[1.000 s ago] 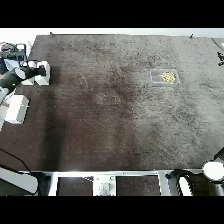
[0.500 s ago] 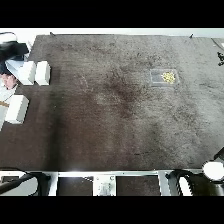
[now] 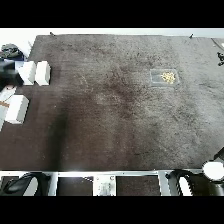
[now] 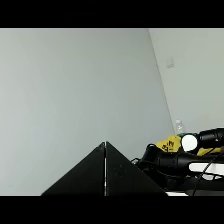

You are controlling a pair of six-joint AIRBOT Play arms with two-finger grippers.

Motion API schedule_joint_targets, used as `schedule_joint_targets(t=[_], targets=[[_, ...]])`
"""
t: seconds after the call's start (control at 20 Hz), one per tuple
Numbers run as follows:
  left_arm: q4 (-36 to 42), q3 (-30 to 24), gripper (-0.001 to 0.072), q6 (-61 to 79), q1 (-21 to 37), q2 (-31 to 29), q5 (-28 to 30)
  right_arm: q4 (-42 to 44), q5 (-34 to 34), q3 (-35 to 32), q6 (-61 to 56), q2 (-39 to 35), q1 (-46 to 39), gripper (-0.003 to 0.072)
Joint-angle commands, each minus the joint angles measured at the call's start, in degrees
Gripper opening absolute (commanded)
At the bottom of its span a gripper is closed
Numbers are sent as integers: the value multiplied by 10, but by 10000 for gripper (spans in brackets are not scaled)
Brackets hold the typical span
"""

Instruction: Fold the box and place the chain.

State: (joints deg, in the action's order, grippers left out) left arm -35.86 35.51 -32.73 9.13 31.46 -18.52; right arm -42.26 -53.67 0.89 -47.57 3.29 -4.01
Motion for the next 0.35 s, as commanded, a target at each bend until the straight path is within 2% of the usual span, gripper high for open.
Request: schedule_joint_targets(t=[0.0,0.15,0.3], targets=[[85,-169,6,136,0,-149,71,0,0,0,0,0,0,12],[101,-250,6,134,0,-259,115,0,0,0,0,0,0,12],[101,-257,11,133,0,-307,101,0,0,0,0,0,0,12]])
